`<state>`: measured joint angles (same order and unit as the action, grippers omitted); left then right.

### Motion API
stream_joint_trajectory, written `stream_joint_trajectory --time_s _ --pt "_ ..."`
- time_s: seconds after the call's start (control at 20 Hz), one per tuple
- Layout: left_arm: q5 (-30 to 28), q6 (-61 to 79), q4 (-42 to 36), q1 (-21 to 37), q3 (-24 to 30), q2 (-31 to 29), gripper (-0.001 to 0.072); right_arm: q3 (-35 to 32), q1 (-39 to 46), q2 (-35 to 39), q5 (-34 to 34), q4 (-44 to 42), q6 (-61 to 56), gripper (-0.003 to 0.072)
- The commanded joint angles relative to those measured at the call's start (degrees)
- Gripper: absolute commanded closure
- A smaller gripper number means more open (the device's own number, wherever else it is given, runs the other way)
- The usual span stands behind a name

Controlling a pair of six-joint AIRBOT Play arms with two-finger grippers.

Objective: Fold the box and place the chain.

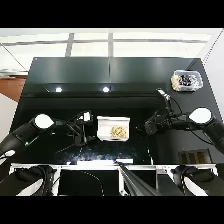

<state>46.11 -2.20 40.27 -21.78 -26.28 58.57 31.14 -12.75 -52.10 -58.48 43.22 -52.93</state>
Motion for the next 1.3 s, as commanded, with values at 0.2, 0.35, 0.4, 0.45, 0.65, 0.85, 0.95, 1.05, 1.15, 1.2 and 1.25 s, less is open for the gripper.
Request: stream_joint_trajectory --time_s 0.2,0.35,0.4,0.45,0.65,0.85,0.95,1.05,1.15,1.2,1.25 --pt "3.08 1.88 -0.22 9.33 -4.98 3.02 0.0004 0.02 0.0 0.04 -0.09 0.37 0.0 0.0072" --pt "7.65 11.32 -2.43 12.24 -8.02 6.36 0.0031 0.02 0.0 0.04 -0.66 0.37 0.0 0.0072" --pt "8.98 12.98 -3.82 12.59 -8.2 7.67 0.0037 0.02 0.0 0.04 -1.25 0.37 0.0 0.0072" --pt "9.6 13.38 -3.85 12.61 -8.2 8.26 0.0037 0.02 0.0 0.04 -1.99 0.37 0.0 0.0072" --pt "10.8 12.26 -3.69 12.68 -8.15 8.31 0.0037 0.02 0.0 0.04 -2.8 0.37 0.0 0.0072" --pt "14.34 16.02 -4.94 12.61 -7.76 10.43 0.0002 0.02 0.0 0.04 -1.9 0.37 0.0 0.0072" --pt "15.41 19.93 -7.48 12.59 -7.76 12.63 0.0 0.02 0.0 0.04 -1.77 0.37 0.0 0.0072" --pt "17.94 24.3 -7.78 12.55 -7.56 13.99 0.0 0.02 0.0 0.04 -1.73 0.37 0.0 0.0072" --pt "17.77 24.48 -7.96 12.2 -7.02 14.08 0.0001 0.02 0.0 0.04 -1.51 0.39 0.02 0.0072" --pt "17.77 24.48 -8.0 11.69 -6.75 14.08 0.0001 0.02 0.0 0.04 -1.22 0.42 0.02 0.0072" --pt "17.38 24.28 -7.98 10.8 -6.58 14.08 0.0 0.02 0.0 0.04 -0.79 0.39 0.02 0.0072"
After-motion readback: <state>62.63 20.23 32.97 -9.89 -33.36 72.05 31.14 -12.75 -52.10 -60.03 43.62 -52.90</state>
